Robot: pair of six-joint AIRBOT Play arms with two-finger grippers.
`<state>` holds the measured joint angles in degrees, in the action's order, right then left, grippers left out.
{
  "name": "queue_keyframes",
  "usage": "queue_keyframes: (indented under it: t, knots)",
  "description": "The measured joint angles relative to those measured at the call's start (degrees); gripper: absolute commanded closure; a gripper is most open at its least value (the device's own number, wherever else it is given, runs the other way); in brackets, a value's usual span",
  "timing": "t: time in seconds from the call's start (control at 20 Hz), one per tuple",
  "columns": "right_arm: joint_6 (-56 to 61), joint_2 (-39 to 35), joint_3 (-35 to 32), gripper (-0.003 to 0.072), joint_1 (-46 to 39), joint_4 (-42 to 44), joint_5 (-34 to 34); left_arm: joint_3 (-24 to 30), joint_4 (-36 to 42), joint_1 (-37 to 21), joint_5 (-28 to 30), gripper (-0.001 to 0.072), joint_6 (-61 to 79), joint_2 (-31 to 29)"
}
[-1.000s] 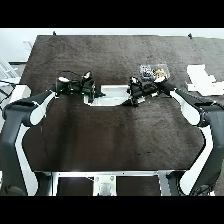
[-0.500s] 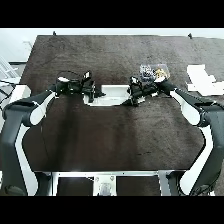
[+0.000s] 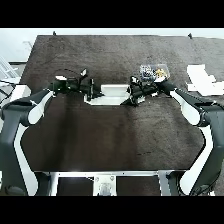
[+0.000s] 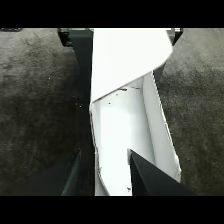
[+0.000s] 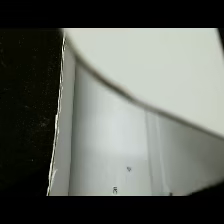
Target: Fold the box and place the chain.
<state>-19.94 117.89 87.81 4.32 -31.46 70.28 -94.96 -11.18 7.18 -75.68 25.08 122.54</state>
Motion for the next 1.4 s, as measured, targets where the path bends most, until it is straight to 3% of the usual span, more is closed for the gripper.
queue_keyframes:
  t: [0.2,0.3,0.5,0.6,0.95,1.4]
  knots:
    - [0.0,0.0,0.0,0.0247,0.0,-0.1,0.1,-1.8,1.3,-4.4,-7.2,0.0364,-1.4,-2.4]
    - [-0.1,0.0,0.0,0.0247,0.0,-0.1,0.1,-2.4,2.3,-6.5,-10.7,0.069,-1.8,-4.3]
    - [-0.1,0.0,0.0,0.0247,0.0,-0.1,0.2,-2.8,2.1,-8.4,-16.5,0.0696,-2.6,-8.2]
    - [-0.1,0.0,0.0,0.0247,0.0,-0.1,0.2,-2.1,1.6,-7.8,-16.5,0.0696,-3.5,-11.0]
    - [-0.1,0.0,0.0,0.0247,0.0,-0.1,0.2,9.4,-0.7,-1.9,-2.6,0.0696,-5.1,-23.0]
    - [-0.1,0.0,0.0,0.0247,0.0,-0.1,0.3,18.7,-13.7,8.0,10.9,0.0694,-5.1,-25.6]
